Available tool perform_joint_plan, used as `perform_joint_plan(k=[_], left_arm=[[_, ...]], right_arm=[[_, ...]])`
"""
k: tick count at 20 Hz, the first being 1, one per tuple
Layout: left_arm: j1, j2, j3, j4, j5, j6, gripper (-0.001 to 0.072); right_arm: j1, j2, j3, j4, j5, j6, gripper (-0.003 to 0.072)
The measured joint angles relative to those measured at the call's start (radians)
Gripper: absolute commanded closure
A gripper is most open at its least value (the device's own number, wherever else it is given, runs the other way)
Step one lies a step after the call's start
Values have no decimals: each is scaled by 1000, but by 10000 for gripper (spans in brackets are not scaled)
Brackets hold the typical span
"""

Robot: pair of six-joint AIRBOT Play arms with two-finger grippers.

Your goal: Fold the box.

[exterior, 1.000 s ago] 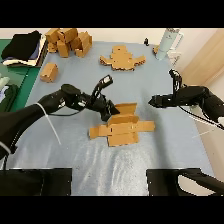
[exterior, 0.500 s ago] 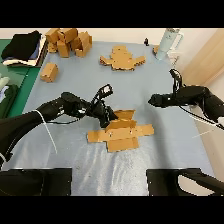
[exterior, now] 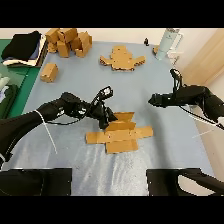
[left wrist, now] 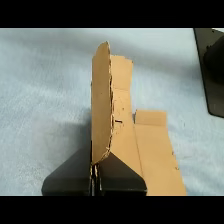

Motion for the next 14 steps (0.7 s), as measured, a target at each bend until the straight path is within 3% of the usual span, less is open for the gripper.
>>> perform_joint_plan(k=[1, 14], left_arm=[[0, 0, 0, 3, 0, 0, 423], [0, -6, 0, 140, 27, -28, 426]], right_arm=[[1, 0, 0, 0, -2, 0, 456], [-2, 0, 0, 0, 0, -2, 456]])
